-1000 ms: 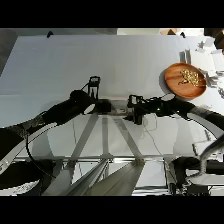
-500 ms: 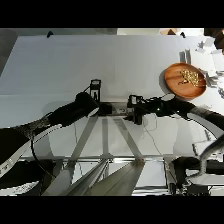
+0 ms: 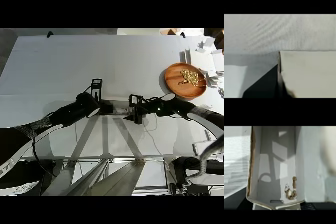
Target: Fold the box and place the chain.
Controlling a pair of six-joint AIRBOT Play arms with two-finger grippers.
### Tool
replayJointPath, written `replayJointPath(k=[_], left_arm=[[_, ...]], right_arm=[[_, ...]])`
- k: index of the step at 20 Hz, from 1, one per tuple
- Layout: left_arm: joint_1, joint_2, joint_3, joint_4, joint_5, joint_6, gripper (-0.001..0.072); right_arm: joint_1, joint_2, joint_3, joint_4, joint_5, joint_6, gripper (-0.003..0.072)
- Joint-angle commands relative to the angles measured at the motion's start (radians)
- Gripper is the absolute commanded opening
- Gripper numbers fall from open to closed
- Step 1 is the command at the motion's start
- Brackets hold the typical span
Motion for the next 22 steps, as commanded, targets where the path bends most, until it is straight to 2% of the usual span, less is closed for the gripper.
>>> replayJointPath(k=[1, 2, 3, 8, 13, 17, 20, 22], left_arm=[[0.000, 0.002, 0.001, 0.000, -0.003, 0.001, 0.0219], [0.000, 0.005, 0.001, -0.001, -0.022, 0.001, 0.0312], [0.000, 0.010, 0.001, -0.001, -0.042, 0.001, 0.0349], [0.027, 0.114, 0.000, -0.037, -0.121, 0.195, 0.0349], [0.118, 0.249, 0.000, -0.208, -0.225, 0.565, 0.0349], [0.266, 0.309, -0.001, -0.453, -0.252, 1.025, 0.0349], [0.391, 0.303, -0.035, -0.654, -0.252, 1.528, 0.0357], [0.461, 0.285, -0.078, -0.735, -0.249, 1.855, 0.0361]], right_arm=[[0.001, 0.000, 0.001, 0.001, 0.003, 0.000, 0.0512], [0.001, 0.000, 0.001, 0.001, 0.003, 0.000, 0.0512], [0.001, 0.000, 0.001, 0.001, 0.003, 0.000, 0.0512], [0.001, 0.000, 0.001, 0.001, 0.003, 0.000, 0.0512], [0.001, 0.000, 0.001, 0.001, 0.003, 0.000, 0.0512], [0.001, 0.000, 0.001, 0.001, 0.003, 0.000, 0.0512], [0.001, 0.000, 0.001, 0.001, 0.002, 0.000, 0.0512], [0.001, 0.000, 0.001, 0.001, 0.002, 0.000, 0.0512]])
